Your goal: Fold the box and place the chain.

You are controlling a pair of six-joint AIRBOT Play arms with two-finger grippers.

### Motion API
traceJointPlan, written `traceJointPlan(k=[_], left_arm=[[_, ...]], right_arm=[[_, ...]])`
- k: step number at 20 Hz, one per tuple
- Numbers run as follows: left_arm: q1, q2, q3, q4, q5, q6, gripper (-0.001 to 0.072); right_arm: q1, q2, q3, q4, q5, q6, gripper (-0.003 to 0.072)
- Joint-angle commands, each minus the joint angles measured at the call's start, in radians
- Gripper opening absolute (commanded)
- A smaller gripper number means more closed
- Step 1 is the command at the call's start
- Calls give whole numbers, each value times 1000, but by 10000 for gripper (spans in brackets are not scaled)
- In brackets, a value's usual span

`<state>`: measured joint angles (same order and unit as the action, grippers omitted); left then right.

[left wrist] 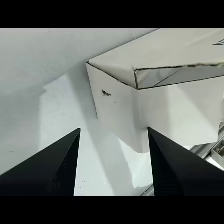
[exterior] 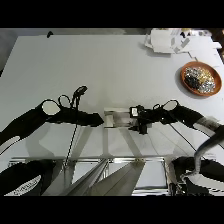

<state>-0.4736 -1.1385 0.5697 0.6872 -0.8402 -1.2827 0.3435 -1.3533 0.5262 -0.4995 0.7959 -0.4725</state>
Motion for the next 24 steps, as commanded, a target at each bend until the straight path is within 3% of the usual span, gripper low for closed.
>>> traceJointPlan(k=[1,4,10,15,19,24], left_arm=[[-13,1,12,2,6,-28,472],[-54,0,26,16,44,-48,507],[-114,-2,90,269,72,-356,508],[-191,-60,173,369,61,-548,507],[-234,-147,244,399,23,-658,508],[-257,-161,292,515,-72,-797,507]], right_arm=[[0,0,0,0,0,0,270],[0,0,0,0,0,0,270],[0,0,0,0,0,0,270],[0,0,0,0,0,0,270],[0,0,0,0,0,0,270],[0,0,0,0,0,0,270]])
